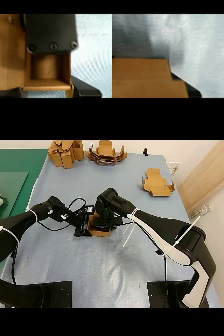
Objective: Fold the box.
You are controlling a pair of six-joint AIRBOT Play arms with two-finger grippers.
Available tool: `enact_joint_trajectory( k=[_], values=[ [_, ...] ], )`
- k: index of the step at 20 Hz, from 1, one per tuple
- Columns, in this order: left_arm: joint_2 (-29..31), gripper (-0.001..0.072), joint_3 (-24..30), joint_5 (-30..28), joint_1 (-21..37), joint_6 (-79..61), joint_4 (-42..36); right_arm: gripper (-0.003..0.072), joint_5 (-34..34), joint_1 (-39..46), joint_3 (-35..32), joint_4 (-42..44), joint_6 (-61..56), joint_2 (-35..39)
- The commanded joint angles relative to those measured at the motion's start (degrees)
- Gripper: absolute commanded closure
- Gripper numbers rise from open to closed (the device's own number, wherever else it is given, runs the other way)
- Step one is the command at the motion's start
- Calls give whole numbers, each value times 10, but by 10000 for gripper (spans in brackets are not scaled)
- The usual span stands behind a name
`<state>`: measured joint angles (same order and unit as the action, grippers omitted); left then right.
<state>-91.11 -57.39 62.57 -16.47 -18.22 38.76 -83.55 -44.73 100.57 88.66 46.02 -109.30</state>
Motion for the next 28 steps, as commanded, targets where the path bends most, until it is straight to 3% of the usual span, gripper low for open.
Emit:
enact_joint_trajectory(
  k=[1,3,4,5,20,21,23,24,28],
  values=[
    [0,483,0,0,0,3,0,379,9,1,1,3,-6,0],
    [0,483,0,0,0,3,0,393,9,1,0,3,-13,0],
    [0,483,0,0,0,3,0,509,9,1,0,2,-16,0],
    [0,483,0,0,0,3,0,677,13,1,0,1,-16,0],
    [0,483,0,0,0,3,0,678,-1,-3,1,-12,-15,-14],
    [0,483,0,0,0,3,0,646,2,-3,1,-12,-15,-13],
    [0,483,0,0,1,3,0,357,6,-2,2,-7,-13,-10],
    [0,483,0,0,0,3,0,318,11,-2,2,4,-2,-7],
    [0,483,0,0,1,3,0,318,41,5,2,17,5,5]
  ],
)
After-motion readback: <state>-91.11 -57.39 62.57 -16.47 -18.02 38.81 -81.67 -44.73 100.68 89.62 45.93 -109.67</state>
